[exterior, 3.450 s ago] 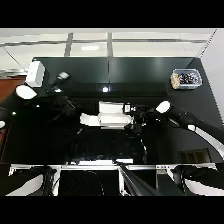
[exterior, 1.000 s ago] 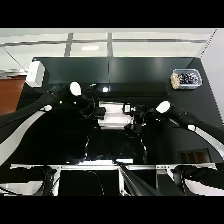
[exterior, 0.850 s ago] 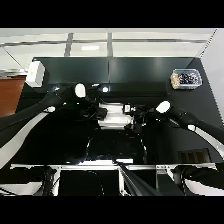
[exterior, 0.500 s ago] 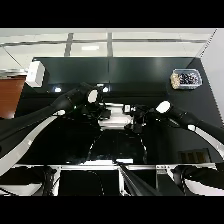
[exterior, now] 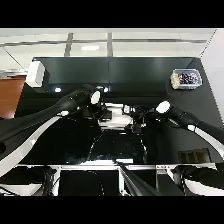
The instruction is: Fold the box and place the chain.
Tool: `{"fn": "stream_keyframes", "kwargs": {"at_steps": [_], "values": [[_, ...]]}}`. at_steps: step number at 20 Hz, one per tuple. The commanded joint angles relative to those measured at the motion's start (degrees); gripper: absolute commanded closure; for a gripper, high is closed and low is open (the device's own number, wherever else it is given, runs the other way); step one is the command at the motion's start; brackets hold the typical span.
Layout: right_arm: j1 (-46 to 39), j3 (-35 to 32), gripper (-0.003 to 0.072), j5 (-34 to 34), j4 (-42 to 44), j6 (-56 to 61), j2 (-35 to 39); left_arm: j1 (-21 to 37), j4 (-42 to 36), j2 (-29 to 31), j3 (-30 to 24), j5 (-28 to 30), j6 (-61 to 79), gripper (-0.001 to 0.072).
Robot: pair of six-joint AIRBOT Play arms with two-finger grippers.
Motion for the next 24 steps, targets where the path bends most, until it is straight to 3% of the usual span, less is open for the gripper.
{"fn": "stream_keyframes", "kwargs": {"at_steps": [1, 3, 6, 7, 8, 10, 11, 17, 24], "values": [[0.0, 0.0, 0.0275, 0.1, 0.1, 0.1, 0.0, 0.0, 0.0, -0.1, 0.5, 0.1, -1.0, 0.0316], [0.1, 0.0, 0.0275, 0.1, 0.1, 0.1, 0.0, 0.0, 0.1, -0.1, 0.9, 0.5, -1.4, 0.0319], [0.0, 0.0, 0.0275, 0.1, 0.1, 0.1, 0.0, 0.0, 0.3, -0.2, 1.0, 1.0, -1.4, 0.0448], [0.0, 0.0, 0.0275, 0.1, 0.1, 0.1, 0.0, -0.1, 0.2, -0.3, 1.0, 0.8, -1.4, 0.0596], [0.0, 0.0, 0.0275, 0.1, 0.1, 0.1, 0.0, -0.2, 0.2, -0.5, 1.0, 0.8, -1.4, 0.0683], [0.0, 0.0, 0.0232, 0.1, 0.1, 0.6, 0.0, -0.3, 0.2, -0.6, 1.0, 0.8, -1.4, 0.0683], [0.0, 0.0, -0.0026, -0.1, 0.0, 2.3, 0.2, -0.3, 0.2, -0.6, 1.0, 0.8, -1.4, 0.0684], [0.0, 0.0, -0.002, 4.9, -10.0, 6.4, 8.2, -0.3, 0.4, -0.4, 1.2, 1.1, -3.8, 0.0683], [0.0, 0.0, -0.0013, 3.0, -12.7, 6.3, 8.6, -0.3, 0.3, -0.4, 1.2, 1.4, -3.8, 0.0682]]}}
